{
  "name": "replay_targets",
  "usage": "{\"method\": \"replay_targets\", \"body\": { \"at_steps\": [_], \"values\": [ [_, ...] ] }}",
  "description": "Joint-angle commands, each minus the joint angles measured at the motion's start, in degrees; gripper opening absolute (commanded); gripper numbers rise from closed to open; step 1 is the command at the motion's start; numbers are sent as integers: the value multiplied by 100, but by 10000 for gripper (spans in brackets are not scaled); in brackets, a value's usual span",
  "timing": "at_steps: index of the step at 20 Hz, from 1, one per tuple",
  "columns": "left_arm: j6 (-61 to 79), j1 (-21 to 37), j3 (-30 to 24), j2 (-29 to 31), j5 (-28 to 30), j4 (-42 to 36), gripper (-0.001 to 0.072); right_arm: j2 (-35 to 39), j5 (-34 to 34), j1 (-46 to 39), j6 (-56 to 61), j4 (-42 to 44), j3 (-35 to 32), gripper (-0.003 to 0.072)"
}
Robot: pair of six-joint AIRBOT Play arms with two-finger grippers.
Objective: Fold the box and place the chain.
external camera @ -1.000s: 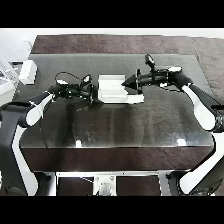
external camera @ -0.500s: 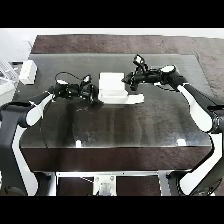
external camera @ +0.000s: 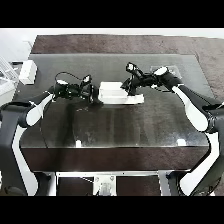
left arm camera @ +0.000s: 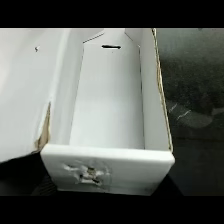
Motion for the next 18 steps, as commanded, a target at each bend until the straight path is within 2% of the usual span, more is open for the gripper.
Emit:
{"method": "replay_targets", "body": {
  "at_steps": [1, 5, 8, 12, 13, 14, 15, 18],
  "values": [
    [0, 2, 0, 2, 13, -4, 522, -15, 33, 9, -72, -164, 79, 3],
    [0, 2, 0, 2, 11, -4, 522, 415, 57, -142, 136, -142, 133, 0],
    [0, 2, 0, 2, 11, -4, 522, 946, 492, -369, 540, -144, 109, -1],
    [0, 2, 0, 2, 11, -4, 522, 1561, 678, -538, 522, -315, -654, 3],
    [0, 2, 0, 2, 11, -4, 522, 1582, 855, -575, 256, -433, -822, 90],
    [0, 2, 0, 2, 9, -4, 522, 1576, 975, -597, 59, -494, -994, 506],
    [0, 2, 0, 2, 11, -4, 522, 1574, 968, -597, -90, -501, -1180, 689],
    [0, 2, 0, 2, 9, -4, 522, 1464, 909, -595, -494, -498, -1366, 689]
  ]
}}
